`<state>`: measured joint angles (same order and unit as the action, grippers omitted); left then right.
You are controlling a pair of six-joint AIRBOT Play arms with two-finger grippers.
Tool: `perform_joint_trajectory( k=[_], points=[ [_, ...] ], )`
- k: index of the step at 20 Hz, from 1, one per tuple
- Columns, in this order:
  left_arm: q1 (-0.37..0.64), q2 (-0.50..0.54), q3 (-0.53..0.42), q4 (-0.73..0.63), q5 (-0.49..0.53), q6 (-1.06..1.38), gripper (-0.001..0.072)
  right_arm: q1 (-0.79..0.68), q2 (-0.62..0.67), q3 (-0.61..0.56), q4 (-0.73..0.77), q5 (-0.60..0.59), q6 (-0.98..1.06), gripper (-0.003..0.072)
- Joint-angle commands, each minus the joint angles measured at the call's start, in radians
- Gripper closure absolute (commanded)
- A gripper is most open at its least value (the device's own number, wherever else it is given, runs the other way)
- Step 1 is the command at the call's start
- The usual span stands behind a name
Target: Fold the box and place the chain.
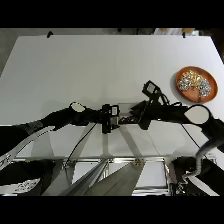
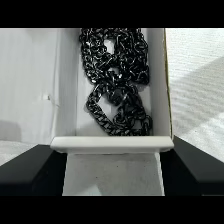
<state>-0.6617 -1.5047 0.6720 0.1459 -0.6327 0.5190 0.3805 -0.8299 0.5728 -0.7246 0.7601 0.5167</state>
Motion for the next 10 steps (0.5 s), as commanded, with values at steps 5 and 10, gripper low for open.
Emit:
perform_joint_trajectory(
  k=[5,10],
  points=[
    [-0.001,0.0,0.0,0.0,0.0,0.0,0.0398,-0.318,-0.024,0.068,-0.301,0.191,-0.177,0.0521],
    [-0.001,0.0,0.0,0.0,0.0,0.0,0.0398,-0.326,-0.226,0.068,-0.33,0.198,-0.487,0.0516]
  ],
)
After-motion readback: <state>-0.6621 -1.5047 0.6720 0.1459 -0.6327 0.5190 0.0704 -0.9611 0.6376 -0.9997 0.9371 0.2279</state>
